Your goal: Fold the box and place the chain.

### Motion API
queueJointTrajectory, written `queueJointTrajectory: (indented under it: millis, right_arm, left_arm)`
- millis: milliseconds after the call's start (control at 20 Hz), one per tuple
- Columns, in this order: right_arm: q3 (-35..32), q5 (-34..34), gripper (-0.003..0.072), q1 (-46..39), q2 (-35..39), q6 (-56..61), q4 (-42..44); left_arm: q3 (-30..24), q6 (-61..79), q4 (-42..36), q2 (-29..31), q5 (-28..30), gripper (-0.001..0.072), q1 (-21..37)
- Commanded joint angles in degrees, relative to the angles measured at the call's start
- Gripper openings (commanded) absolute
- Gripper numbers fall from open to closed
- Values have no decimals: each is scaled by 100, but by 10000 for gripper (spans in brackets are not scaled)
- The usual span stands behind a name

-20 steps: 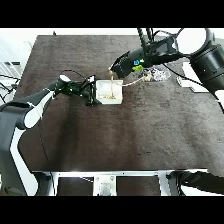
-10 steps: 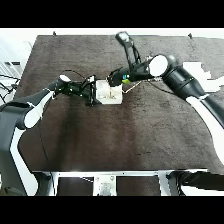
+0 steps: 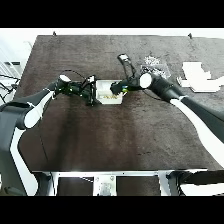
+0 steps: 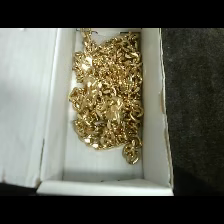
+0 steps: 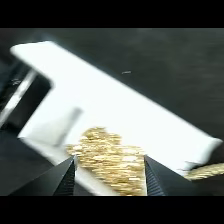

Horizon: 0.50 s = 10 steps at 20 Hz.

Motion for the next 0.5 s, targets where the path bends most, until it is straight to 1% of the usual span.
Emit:
queueJointTrajectory:
  millis: [0,50,150,250,300,450]
  right_arm:
    - [-87,144,486,-682,417,387,-603]
    - [-133,48,510,-997,483,562,-732]
    - [-271,-365,511,-1668,356,1001,-612]
    - [-271,-422,511,-2127,-26,1038,-96]
    - [-271,-551,511,-2251,-262,1014,164]
    - [-103,-852,511,-2277,-916,1016,413]
  left_arm:
    - [-2,0,0,2,2,353,2]
    - [-2,0,0,0,2,353,2]
    - [-2,0,0,2,2,353,2]
    - [-2,0,0,0,2,352,2]
    - [-2,0,0,0,2,352,2]
    - [-2,0,0,0,2,353,2]
